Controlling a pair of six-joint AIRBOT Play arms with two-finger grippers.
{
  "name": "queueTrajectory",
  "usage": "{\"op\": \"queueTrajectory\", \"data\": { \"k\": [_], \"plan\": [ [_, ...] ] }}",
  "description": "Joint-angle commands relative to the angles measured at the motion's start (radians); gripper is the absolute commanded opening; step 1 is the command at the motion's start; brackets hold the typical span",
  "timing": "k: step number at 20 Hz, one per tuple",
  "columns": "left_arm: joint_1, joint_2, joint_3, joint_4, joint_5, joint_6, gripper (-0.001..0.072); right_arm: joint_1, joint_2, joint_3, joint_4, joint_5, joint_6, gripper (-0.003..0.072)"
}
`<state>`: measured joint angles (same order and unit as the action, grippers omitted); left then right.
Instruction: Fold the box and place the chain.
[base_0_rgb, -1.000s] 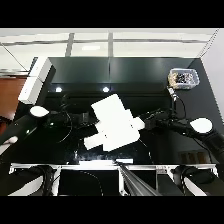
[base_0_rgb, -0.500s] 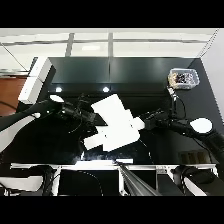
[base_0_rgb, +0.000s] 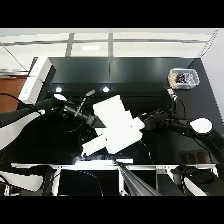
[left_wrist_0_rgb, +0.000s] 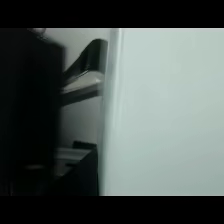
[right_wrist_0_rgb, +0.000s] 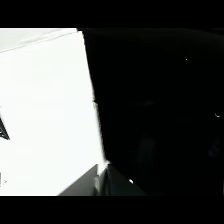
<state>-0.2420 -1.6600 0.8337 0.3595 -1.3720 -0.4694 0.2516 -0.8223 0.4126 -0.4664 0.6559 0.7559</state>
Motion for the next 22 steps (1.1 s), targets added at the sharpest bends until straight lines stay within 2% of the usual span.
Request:
{"op": "queueTrajectory", "data": {
  "k": [1,4,6,8,10,13,15,18,22],
  "plan": [
    [0.001,0.000,0.002,-0.005,-0.039,0.048,0.0029,-0.031,0.001,0.011,-0.023,0.028,0.038,0.0641],
    [0.001,0.029,0.002,0.016,-0.047,0.048,0.0026,-0.184,0.001,0.138,-0.217,0.254,0.069,0.0641],
    [-0.010,0.089,0.002,0.127,-0.009,0.048,0.0024,-0.285,0.001,0.246,-0.371,0.425,0.074,0.0641],
    [-0.057,0.195,-0.005,0.299,0.116,0.047,0.0024,-0.328,0.001,0.309,-0.513,0.572,0.008,0.0641],
    [-0.116,0.316,-0.033,0.338,0.301,0.074,0.0024,-0.318,0.001,0.306,-0.566,0.661,-0.062,0.0640],
    [-0.179,0.460,-0.116,0.242,0.606,0.282,0.0032,-0.269,0.001,0.270,-0.564,0.622,-0.090,0.0641],
    [-0.193,0.453,-0.130,0.278,0.577,0.422,0.0032,-0.209,0.001,0.234,-0.544,0.517,-0.161,0.0640],
    [-0.209,0.388,-0.130,0.294,0.483,0.429,0.0030,-0.095,0.000,0.172,-0.513,0.373,-0.276,0.0640],
    [-0.279,0.336,-0.114,0.294,0.484,0.512,0.0030,-0.002,0.000,0.138,-0.539,0.299,-0.378,0.0640]
  ]
}}
